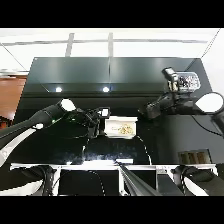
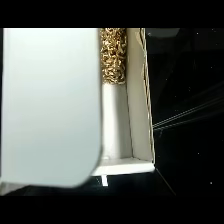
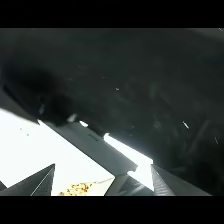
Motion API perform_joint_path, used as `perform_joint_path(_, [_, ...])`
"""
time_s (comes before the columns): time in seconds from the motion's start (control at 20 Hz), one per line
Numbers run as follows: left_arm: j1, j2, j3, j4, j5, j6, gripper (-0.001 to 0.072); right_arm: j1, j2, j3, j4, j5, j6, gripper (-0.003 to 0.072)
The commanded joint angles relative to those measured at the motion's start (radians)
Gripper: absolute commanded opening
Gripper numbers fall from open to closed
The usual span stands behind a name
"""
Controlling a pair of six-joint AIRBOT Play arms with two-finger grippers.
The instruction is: Fold the box and place the chain.
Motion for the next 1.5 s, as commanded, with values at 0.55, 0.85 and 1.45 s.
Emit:
perform_joint_path(0.55, [0.0, -0.001, 0.0, 0.003, 0.001, -0.001, 0.0491, 0.163, -0.137, 0.001, 0.043, 0.102, -0.592, 0.0656])
perform_joint_path(0.85, [0.0, -0.001, 0.0, 0.003, 0.001, -0.001, 0.0491, 0.195, -0.138, 0.001, 0.043, 0.079, -0.649, 0.0656])
perform_joint_path(1.45, [0.0, -0.001, 0.0, 0.003, 0.001, -0.001, 0.0492, 0.195, -0.149, -0.038, 0.054, 0.077, -0.663, 0.023])
